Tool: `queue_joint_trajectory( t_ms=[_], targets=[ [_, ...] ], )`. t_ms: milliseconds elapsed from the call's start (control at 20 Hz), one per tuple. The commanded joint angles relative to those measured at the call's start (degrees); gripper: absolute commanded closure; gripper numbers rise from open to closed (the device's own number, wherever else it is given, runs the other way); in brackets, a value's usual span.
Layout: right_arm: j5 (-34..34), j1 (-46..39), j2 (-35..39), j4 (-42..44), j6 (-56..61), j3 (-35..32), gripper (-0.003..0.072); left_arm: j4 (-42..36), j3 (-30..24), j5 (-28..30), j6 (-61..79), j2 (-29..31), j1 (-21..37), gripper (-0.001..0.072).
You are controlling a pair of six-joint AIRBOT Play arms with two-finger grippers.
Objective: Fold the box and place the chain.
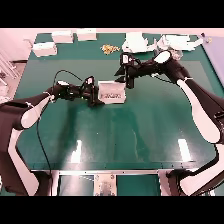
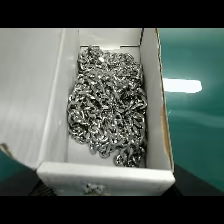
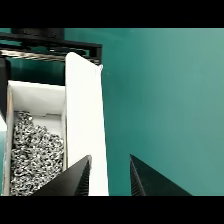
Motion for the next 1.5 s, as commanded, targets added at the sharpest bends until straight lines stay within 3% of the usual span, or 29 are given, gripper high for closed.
queue_joint_trajectory(
  t_ms=[0, 1450],
  targets=[
    [5.4, 0.0, 0.2, -0.1, 1.1, 0.2, 0.0387, 0.0, 0.0, 0.0, 0.0, 0.0, 0.0, 0.0420],
    [7.8, 1.1, -1.8, -2.1, 3.9, 0.0, 0.0427, 0.0, 0.0, 0.0, 0.0, 0.0, 0.0, 0.0419]
  ],
)
